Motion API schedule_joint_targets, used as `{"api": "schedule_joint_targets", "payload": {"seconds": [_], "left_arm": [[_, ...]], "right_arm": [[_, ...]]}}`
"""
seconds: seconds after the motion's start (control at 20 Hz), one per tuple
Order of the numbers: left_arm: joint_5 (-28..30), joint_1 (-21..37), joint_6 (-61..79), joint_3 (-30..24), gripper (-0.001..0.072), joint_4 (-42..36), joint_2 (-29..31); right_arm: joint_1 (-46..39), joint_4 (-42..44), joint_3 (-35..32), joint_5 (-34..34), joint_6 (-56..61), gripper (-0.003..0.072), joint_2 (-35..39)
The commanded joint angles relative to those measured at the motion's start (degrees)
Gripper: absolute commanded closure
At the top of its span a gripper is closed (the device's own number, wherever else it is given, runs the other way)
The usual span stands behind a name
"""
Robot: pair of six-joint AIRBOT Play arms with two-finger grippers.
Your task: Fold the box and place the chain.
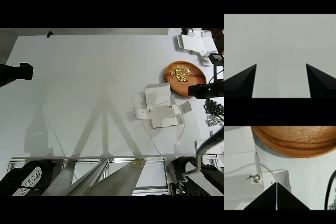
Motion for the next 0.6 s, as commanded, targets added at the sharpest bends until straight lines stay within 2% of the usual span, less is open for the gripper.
{"api": "schedule_joint_targets", "payload": {"seconds": [0.0, 0.05, 0.1, 0.15, 0.2, 0.4, 0.55], "left_arm": [[0.0, 0.0, 0.0, 0.0, 0.0015, 0.0, 0.0], [0.0, 0.0, 0.0, 0.0, 0.0015, 0.0, 0.0], [0.0, 0.0, 0.0, 0.0, 0.0015, 0.0, 0.0], [0.0, 0.0, 0.0, 0.0, 0.0015, 0.0, 0.0], [0.0, 0.0, 0.0, 0.0, 0.0015, 0.0, 0.0], [0.0, 0.0, 0.0, 0.0, 0.0015, 0.0, 0.0], [0.0, 0.0, 0.0, 0.0, 0.0015, 0.0, 0.0]], "right_arm": [[0.0, -0.1, 0.0, 0.5, 0.0, 0.0674, 0.0], [0.0, -0.5, 0.0, 1.2, 0.0, 0.0647, 0.0], [0.0, -1.5, 0.0, 1.8, 0.0, 0.0513, 0.0], [0.0, -2.3, 0.0, 2.2, 0.0, 0.0291, 0.0], [0.0, -3.3, 0.0, 2.5, -0.3, 0.022, -0.1], [0.0, -9.1, 0.0, 4.3, -0.7, 0.0222, -2.6], [0.0, -9.2, 0.0, 6.5, -1.7, 0.0222, -7.4]]}}
